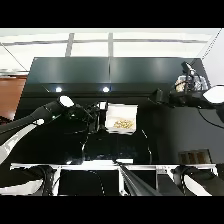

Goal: Fold the box and place the chain.

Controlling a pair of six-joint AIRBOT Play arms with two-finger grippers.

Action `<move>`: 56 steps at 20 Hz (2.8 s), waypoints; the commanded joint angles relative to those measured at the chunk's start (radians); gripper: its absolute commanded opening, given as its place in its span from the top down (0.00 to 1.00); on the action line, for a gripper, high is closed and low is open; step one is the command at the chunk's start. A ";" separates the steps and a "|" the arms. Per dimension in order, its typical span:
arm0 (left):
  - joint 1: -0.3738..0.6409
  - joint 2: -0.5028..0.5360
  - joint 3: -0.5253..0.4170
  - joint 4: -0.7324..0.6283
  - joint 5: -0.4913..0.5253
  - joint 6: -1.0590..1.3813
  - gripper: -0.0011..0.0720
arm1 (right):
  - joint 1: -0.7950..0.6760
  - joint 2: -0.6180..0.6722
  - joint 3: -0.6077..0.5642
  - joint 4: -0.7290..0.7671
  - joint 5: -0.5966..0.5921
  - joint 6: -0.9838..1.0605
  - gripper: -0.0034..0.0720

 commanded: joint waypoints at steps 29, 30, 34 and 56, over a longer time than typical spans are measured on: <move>0.000 -0.001 0.000 0.005 0.003 0.000 0.59 | 0.318 -0.198 0.075 0.055 0.226 -1.040 0.02; 0.000 -0.001 0.000 0.005 0.002 -0.004 0.59 | 0.318 -0.199 0.075 0.027 0.201 -1.038 0.02; -0.001 -0.001 0.000 0.005 0.002 -0.006 0.59 | 0.318 -0.199 0.075 0.024 0.180 -1.038 0.37; -0.001 -0.001 0.000 0.005 -0.001 -0.006 0.59 | 0.318 -0.196 0.076 0.025 0.142 -0.957 0.55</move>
